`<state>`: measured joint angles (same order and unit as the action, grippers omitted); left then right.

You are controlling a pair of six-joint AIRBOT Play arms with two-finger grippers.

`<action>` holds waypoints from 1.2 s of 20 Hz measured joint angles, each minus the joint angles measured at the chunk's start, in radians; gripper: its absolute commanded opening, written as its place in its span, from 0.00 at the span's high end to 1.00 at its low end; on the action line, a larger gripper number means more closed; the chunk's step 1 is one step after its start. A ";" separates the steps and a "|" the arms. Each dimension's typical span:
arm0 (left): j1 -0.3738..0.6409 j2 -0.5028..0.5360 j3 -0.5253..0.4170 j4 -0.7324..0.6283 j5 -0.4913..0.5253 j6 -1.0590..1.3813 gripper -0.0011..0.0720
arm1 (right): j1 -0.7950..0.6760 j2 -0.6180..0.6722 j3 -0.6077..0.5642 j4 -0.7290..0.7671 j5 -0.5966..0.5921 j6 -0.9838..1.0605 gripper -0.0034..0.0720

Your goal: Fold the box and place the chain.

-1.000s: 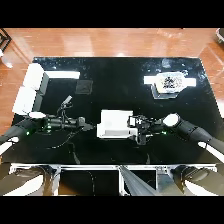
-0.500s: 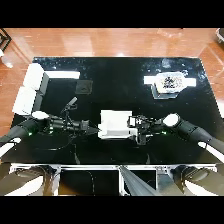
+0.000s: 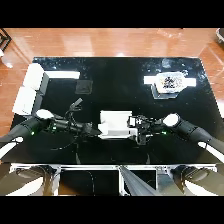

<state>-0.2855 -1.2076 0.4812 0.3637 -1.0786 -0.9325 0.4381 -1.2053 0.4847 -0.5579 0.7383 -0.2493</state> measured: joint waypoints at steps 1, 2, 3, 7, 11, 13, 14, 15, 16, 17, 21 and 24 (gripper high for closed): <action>-0.022 0.000 0.016 0.030 0.016 -0.028 0.27 | 0.000 0.000 0.000 0.000 0.000 0.000 0.35; -0.045 0.000 0.033 0.055 0.035 -0.059 0.27 | 0.000 0.000 0.000 0.000 0.000 0.000 0.35; -0.071 0.000 0.049 0.080 0.062 -0.094 0.27 | 0.000 0.000 0.000 0.000 -0.001 0.002 0.35; -0.167 0.000 0.103 0.175 0.150 -0.231 0.27 | 0.000 0.000 0.000 -0.001 -0.003 0.002 0.35; -0.206 0.000 0.126 0.240 0.205 -0.348 0.27 | 0.000 0.000 0.000 -0.001 -0.004 0.003 0.35; -0.212 0.000 0.130 0.257 0.225 -0.387 0.27 | 0.000 0.000 0.000 0.000 -0.005 0.006 0.35; -0.214 0.000 0.131 0.263 0.240 -0.405 0.27 | 0.000 0.000 0.000 0.001 -0.005 0.006 0.35; -0.216 0.000 0.132 0.269 0.255 -0.423 0.27 | 0.000 0.000 0.000 0.002 -0.005 0.006 0.35; -0.217 0.000 0.133 0.273 0.268 -0.441 0.27 | 0.000 0.000 0.000 0.002 -0.004 0.005 0.35; -0.220 0.000 0.133 0.279 0.284 -0.461 0.27 | 0.000 0.000 0.000 0.002 -0.003 0.005 0.35; -0.257 -0.001 0.138 0.355 0.330 -0.568 0.27 | 0.000 0.000 0.000 0.001 -0.001 0.003 0.35; -0.317 -0.001 0.159 0.486 0.335 -0.705 0.27 | 0.000 0.000 0.000 0.000 -0.001 0.003 0.35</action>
